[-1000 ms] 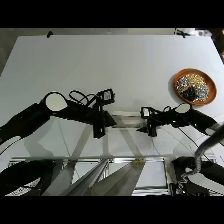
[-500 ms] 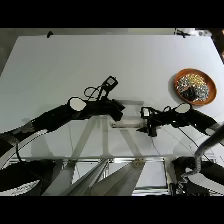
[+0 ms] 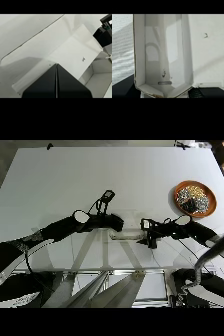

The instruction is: Fold the box and place the chain.

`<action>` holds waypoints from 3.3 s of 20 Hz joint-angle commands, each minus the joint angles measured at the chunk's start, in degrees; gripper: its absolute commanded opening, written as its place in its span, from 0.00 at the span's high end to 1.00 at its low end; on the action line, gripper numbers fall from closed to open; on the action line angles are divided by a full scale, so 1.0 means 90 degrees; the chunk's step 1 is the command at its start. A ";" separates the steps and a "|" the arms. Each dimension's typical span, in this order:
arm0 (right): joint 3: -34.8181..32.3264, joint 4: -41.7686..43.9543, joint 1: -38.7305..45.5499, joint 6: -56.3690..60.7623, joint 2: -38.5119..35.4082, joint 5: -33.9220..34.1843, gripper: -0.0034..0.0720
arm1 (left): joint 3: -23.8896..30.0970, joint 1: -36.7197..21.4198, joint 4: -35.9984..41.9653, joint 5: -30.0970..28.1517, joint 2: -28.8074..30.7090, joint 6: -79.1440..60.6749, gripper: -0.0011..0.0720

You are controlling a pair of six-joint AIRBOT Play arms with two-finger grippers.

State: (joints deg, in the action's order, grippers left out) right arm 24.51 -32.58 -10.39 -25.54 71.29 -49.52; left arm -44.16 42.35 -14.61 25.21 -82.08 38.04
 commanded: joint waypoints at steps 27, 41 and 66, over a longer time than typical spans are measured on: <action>0.0000 0.0000 -0.0002 0.0000 0.0002 -0.0002 0.41 | 0.0002 -0.0631 -0.4670 0.2059 0.0877 -0.2397 0.28; 0.0000 0.0002 -0.0002 0.0000 0.0002 -0.0002 0.41 | 0.0002 -0.0041 -0.4568 0.2123 0.0478 -0.3065 0.55; 0.0000 0.0000 -0.0002 0.0000 0.0002 0.0000 0.41 | 0.0002 0.0510 -0.3898 0.1270 0.0158 -0.3028 0.68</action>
State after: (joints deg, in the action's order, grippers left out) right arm 24.51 -32.69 -10.37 -25.69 71.29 -49.56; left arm -44.14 46.50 -50.04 36.99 -79.64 10.59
